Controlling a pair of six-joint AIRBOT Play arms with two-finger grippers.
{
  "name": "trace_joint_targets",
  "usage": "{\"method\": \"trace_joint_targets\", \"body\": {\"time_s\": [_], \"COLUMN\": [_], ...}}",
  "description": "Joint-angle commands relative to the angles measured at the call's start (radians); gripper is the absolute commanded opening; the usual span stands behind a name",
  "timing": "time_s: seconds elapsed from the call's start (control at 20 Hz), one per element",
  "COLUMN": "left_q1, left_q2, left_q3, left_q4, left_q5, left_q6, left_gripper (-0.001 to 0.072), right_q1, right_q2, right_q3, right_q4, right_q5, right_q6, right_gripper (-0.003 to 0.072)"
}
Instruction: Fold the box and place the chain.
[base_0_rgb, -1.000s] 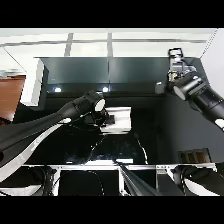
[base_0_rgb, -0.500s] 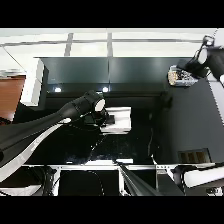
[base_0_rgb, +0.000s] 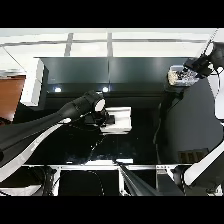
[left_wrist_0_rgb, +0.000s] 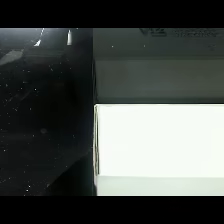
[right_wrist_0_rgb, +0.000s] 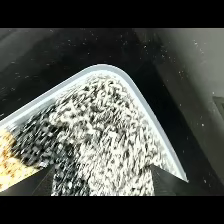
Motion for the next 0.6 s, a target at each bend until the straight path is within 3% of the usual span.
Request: {"method": "trace_joint_targets", "body": {"time_s": [0.0, 0.05, 0.1, 0.2, 0.25, 0.55], "left_q1": [0.001, 0.001, 0.001, 0.001, 0.001, 0.001], "left_q2": [0.000, 0.000, 0.000, 0.000, 0.000, 0.000], "left_q3": [0.000, 0.000, 0.000, 0.000, 0.000, 0.000], "left_q4": [0.000, 0.000, 0.000, 0.000, 0.000, 0.000], "left_q5": [-0.007, -0.007, -0.006, -0.006, -0.007, -0.001], "left_q6": [0.002, 0.002, 0.002, 0.002, 0.002, 0.002], "left_gripper": [0.0026, 0.0026, 0.0026, 0.0026, 0.0026, 0.0026], "right_q1": [-0.010, -0.009, -0.010, -0.010, -0.010, 0.003], "right_q2": [-0.055, -0.060, -0.061, -0.055, -0.046, 0.177], "right_q3": [0.025, 0.024, 0.025, 0.025, 0.025, 0.024], "right_q4": [0.029, 0.029, 0.032, 0.032, 0.032, -0.018], "right_q5": [0.033, 0.041, 0.043, 0.056, 0.071, 0.097], "right_q6": [-0.038, -0.041, -0.041, -0.045, -0.062, -0.204], "right_gripper": [0.0649, 0.0494, 0.0399, 0.0088, 0.0006, 0.0004]}}
